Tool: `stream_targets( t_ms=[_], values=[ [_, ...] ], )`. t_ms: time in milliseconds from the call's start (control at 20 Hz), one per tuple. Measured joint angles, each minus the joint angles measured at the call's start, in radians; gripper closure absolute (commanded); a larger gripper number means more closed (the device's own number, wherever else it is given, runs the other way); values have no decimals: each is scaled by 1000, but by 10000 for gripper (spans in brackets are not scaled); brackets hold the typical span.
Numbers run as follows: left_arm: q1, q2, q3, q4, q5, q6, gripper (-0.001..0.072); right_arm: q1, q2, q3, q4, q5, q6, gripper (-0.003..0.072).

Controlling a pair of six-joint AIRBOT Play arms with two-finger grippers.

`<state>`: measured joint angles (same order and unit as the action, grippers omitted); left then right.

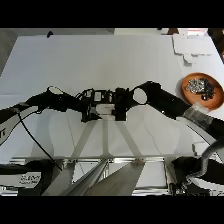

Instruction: Fold the box and place the chain.

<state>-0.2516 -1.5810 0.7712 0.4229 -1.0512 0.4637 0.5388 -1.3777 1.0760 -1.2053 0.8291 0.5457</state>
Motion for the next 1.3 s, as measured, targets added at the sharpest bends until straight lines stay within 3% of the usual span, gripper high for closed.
stream_targets(
  t_ms=[100,200,250,300,650,1300],
  values=[
    [0,0,0,0,0,0,315,-14,24,0,12,2,49,300],
    [0,0,0,0,0,0,315,-42,38,0,56,10,122,539],
    [0,0,0,0,0,0,315,-59,41,0,92,14,156,624],
    [0,0,0,0,0,0,315,-76,41,0,137,18,183,650],
    [0,0,0,0,0,0,315,-140,-51,-3,492,52,243,672],
    [0,0,0,2,-1,2,315,-138,-123,-147,593,13,232,672]
  ],
)
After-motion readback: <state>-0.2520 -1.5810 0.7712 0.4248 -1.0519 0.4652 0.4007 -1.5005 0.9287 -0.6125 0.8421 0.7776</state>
